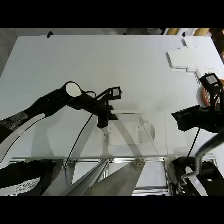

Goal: Fold the box and place the chain.

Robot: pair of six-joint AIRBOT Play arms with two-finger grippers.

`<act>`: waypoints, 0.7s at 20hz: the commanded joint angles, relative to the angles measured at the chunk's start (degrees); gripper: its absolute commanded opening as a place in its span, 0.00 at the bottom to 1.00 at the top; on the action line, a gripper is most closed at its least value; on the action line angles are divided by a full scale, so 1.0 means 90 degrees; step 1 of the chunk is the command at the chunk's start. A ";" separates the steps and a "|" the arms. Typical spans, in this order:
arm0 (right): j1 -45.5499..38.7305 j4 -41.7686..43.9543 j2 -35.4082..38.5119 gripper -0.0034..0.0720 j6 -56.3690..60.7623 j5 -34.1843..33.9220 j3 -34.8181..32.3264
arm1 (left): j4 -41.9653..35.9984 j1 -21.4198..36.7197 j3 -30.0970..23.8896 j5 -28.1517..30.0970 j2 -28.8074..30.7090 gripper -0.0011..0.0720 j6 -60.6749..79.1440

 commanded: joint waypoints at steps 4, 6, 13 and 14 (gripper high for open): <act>0.0007 0.0041 0.0005 0.45 -0.0005 0.0002 0.0005 | 0.0046 -0.0590 -0.0075 0.1472 -0.0206 0.02 0.1902; 0.0007 0.0039 0.0005 0.45 -0.0005 0.0005 0.0005 | -0.0284 -0.0600 -0.0078 0.1685 -0.0338 0.02 0.1897; 0.0007 0.0034 0.0005 0.45 -0.0010 -0.0002 -0.0002 | -0.0787 -0.0517 -0.0078 0.1785 -0.0610 0.01 0.1851; 0.0007 0.0034 0.0005 0.45 -0.0012 -0.0007 -0.0002 | -0.0787 -0.0517 -0.0078 0.1916 -0.0610 0.01 0.1814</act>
